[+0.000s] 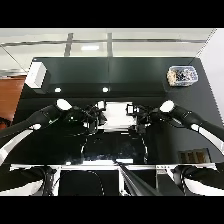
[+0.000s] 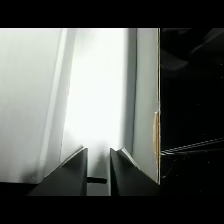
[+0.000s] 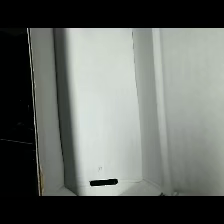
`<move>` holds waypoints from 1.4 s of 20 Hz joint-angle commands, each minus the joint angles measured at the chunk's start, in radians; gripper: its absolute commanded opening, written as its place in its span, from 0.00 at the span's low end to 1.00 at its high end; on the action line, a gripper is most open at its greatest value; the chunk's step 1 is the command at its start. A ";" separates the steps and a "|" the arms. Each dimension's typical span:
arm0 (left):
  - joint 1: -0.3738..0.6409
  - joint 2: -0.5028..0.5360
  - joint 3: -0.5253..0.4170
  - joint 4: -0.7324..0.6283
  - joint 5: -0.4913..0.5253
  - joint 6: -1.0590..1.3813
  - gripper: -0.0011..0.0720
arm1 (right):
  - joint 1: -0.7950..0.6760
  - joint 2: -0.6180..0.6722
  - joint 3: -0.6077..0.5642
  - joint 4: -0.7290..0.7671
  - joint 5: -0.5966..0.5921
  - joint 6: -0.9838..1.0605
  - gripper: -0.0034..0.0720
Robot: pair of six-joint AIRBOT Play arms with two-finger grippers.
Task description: Fold the box and place the chain.
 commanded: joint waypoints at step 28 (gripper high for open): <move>0.475 -0.065 0.027 0.223 -0.400 -1.337 0.05 | 0.000 0.000 0.001 0.000 0.000 0.000 0.39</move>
